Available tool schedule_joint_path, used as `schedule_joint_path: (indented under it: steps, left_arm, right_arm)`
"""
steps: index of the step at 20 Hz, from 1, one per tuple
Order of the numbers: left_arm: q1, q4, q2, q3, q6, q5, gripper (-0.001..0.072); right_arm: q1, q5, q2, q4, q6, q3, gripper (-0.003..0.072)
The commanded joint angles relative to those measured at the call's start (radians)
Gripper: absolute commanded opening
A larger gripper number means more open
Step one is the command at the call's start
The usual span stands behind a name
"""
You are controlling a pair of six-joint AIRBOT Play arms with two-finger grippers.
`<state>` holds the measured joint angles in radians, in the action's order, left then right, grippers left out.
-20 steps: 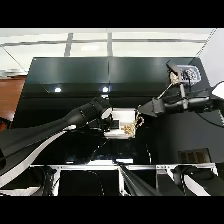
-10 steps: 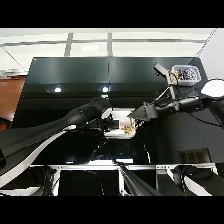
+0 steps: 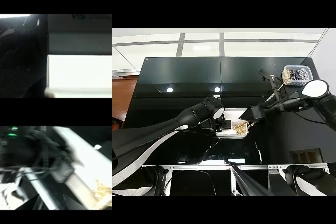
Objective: Fold the box and place the chain.
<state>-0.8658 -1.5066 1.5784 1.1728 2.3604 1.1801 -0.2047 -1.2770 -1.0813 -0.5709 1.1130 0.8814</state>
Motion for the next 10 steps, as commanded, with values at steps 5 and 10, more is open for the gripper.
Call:
schedule_joint_path:
  steps: [5,10]
  left_arm:
    - [-0.001,0.0,0.0,0.0,0.0,0.003,0.0033]
    - [0.0,0.0,0.0,0.0,0.0,0.003,0.0033]
  right_arm:
    - [0.334,0.49,-0.004,-0.33,0.023,0.008,0.0394]
    - [0.397,0.716,-0.107,-0.365,0.17,0.009,0.0708]
